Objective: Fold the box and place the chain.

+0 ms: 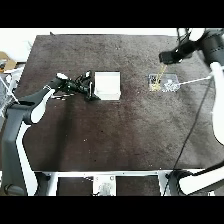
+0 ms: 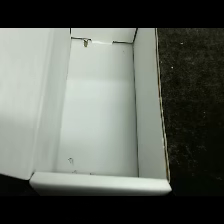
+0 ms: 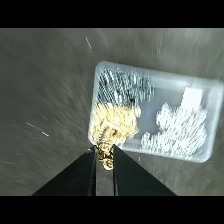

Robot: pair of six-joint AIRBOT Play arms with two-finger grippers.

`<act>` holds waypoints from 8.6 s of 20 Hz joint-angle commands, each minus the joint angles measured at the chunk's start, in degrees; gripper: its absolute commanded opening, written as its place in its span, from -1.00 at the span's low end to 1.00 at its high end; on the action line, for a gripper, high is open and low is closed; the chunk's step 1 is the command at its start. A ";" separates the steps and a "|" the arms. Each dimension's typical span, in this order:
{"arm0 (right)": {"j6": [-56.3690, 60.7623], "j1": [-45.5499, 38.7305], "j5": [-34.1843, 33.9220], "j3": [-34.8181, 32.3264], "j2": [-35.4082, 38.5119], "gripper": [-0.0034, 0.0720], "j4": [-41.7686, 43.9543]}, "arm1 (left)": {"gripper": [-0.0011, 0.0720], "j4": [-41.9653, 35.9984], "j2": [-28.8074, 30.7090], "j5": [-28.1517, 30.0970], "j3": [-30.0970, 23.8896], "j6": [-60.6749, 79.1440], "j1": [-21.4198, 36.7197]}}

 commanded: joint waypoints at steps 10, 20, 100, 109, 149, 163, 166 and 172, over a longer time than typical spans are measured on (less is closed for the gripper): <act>-7.37 16.24 -36.11 0.02 22.01 -0.91 -1.73 | -0.22 0.02 0.04 0.00 0.02 0.00 0.02; -8.15 25.35 -47.21 -8.31 20.11 -0.91 -1.51 | -0.22 0.02 0.04 0.00 0.02 0.00 0.02; 19.30 18.40 -76.24 -52.87 17.79 -0.91 23.54 | -0.22 0.00 0.04 0.02 0.02 0.00 0.02; 18.91 30.82 -77.31 -45.42 13.22 -0.91 22.49 | -0.22 0.00 0.04 0.00 0.02 0.00 0.02; 24.74 10.12 -73.31 -53.16 6.47 -0.91 19.04 | -0.22 0.00 0.04 0.00 0.02 -0.02 0.02; 24.94 31.36 -76.81 -44.85 11.37 -0.91 15.37 | -0.22 0.00 0.04 0.00 0.02 0.00 0.02; 24.79 31.23 -69.40 -44.98 7.67 -0.77 13.62 | -0.22 0.00 0.04 0.02 0.02 0.00 0.02; 24.76 25.29 -61.55 -47.45 8.11 -0.18 10.58 | -0.22 0.00 0.04 0.00 0.02 0.00 0.02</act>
